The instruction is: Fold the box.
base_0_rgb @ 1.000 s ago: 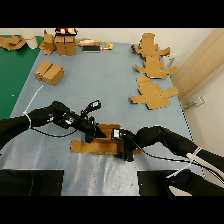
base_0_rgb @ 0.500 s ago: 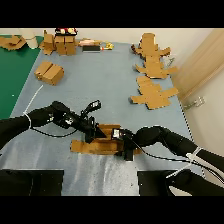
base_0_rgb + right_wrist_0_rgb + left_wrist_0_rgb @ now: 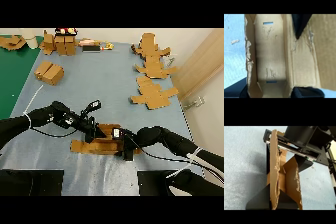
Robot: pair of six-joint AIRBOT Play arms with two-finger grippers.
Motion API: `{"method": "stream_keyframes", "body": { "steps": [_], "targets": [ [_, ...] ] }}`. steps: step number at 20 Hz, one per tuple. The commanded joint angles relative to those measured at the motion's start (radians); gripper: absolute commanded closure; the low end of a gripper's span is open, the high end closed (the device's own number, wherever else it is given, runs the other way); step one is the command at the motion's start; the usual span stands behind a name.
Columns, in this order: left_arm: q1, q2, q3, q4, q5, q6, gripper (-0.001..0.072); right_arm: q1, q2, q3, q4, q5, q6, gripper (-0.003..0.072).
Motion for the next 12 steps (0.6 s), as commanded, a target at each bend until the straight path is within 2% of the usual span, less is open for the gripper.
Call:
{"method": "stream_keyframes", "body": {
  "steps": [1,6,8,12],
  "targets": [
    [0.001,0.000,0.000,0.000,-0.001,0.000,0.0695,0.000,0.000,-0.005,-0.002,-0.002,0.012,0.0110],
    [0.001,0.000,0.000,0.000,-0.001,0.000,0.0695,-0.026,0.020,-0.004,-0.007,-0.034,0.011,0.0112],
    [0.001,0.000,0.000,0.000,-0.001,0.000,0.0695,-0.026,0.022,-0.008,-0.008,-0.031,0.011,0.0161],
    [0.001,0.000,0.000,0.000,-0.001,0.000,0.0695,-0.025,0.022,-0.023,-0.006,-0.019,0.011,0.0185]
  ]
}}
